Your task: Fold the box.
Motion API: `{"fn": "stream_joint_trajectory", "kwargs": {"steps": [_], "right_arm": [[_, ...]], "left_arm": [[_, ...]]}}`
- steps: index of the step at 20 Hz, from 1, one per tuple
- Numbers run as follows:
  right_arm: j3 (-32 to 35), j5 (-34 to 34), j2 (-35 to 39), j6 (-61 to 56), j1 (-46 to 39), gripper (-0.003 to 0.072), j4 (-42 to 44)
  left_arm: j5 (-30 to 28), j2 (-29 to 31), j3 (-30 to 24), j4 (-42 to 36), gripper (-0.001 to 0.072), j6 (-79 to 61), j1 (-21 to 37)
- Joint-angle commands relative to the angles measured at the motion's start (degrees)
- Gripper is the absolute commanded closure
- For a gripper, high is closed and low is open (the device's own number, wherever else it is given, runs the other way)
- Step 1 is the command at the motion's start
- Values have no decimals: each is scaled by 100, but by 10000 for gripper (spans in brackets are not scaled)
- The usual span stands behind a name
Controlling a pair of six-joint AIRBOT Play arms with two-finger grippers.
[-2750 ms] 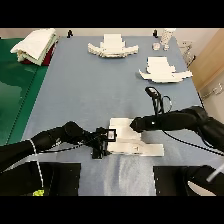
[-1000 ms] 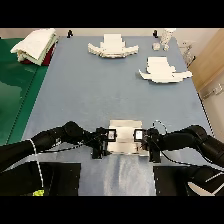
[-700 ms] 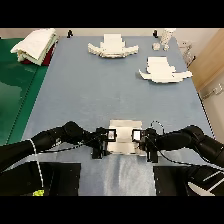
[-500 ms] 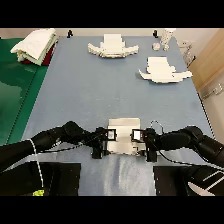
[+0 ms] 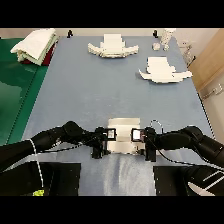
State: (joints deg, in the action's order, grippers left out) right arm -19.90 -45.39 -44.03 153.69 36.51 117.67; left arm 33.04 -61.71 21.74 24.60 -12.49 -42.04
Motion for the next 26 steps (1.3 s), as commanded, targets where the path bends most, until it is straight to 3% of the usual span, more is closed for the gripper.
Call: {"fn": "stream_joint_trajectory", "kwargs": {"steps": [1,2,3,4,5,6,10,13,14,17,23,26], "right_arm": [[-2,-26,-4,-26,-2,180,-160],[-2,-46,0,-136,-2,184,-205],[-11,-125,26,-431,-9,311,-378],[-46,-334,72,-929,-13,521,-737],[-96,-560,127,-1613,-13,568,-1178],[-179,-896,184,-2529,-13,684,-1714],[-756,-2350,492,-5191,-15,682,-3272],[-903,-3351,570,-7565,-262,684,-5029],[-901,-3659,527,-7785,-597,684,-5064],[-901,-3703,240,-7582,-2059,684,-3698],[-815,-3279,-426,-5733,-5077,684,-485],[-590,-3250,-704,-5313,-5670,684,68]], "left_arm": [[9,-4,4,4,268,-9,-2],[9,-4,4,4,268,-9,-2],[9,-4,4,4,268,-9,-2],[9,-4,4,4,268,-9,-2],[9,-4,4,4,268,-9,-2],[9,-4,4,4,268,-9,-2],[9,-4,4,4,268,-9,-2],[9,-2,4,4,268,-9,-2],[7,-4,4,4,268,-9,-2],[9,-4,4,4,268,-9,-2],[9,-4,4,4,268,-9,-2],[9,-4,4,4,268,-9,-2]]}}
